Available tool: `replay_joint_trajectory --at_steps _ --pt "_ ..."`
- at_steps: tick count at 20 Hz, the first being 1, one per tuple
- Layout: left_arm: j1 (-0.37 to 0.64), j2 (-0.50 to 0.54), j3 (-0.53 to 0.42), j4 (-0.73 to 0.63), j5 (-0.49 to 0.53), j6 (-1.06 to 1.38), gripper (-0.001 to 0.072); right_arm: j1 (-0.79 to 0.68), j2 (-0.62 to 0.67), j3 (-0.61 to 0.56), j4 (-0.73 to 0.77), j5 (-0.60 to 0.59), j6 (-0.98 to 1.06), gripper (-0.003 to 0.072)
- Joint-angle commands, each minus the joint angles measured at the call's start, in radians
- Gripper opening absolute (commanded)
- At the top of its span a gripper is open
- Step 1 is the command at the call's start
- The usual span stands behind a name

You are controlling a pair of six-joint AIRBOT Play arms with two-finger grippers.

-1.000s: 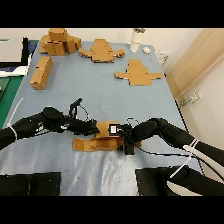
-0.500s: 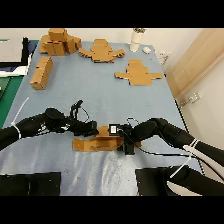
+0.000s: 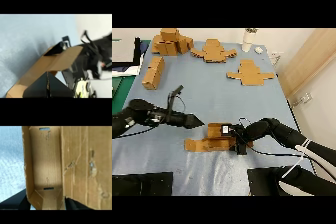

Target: Fold the box.

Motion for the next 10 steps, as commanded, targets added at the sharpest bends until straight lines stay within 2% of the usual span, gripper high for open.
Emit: replay_joint_trajectory --at_steps 1,4,7,8,9,10 --pt "0.052 0.148 0.0 0.045 -0.14 0.243 0.0012 0.0 0.0 0.0 0.0 0.0 0.0 0.0514" --pt "0.052 0.247 0.0 0.153 -0.182 0.352 0.0013 0.0 0.0 0.0 0.0 0.0 0.0 0.0514" --pt "0.05 0.306 0.0 0.309 -0.178 0.395 0.0022 0.0 0.0 0.0 0.0 0.0 0.0 0.0514" --pt "0.04 0.308 -0.004 0.348 -0.164 0.424 0.0292 0.0 0.0 0.0 0.0 0.0 0.0 0.0514" --pt "0.047 0.306 -0.025 0.327 -0.132 0.465 0.0519 0.0 0.0 0.0 0.0 0.0 0.0 0.0514" --pt "0.055 0.304 -0.059 0.294 -0.097 0.522 0.0543 0.0 0.0 0.0 0.0 0.0 0.0 0.0514"
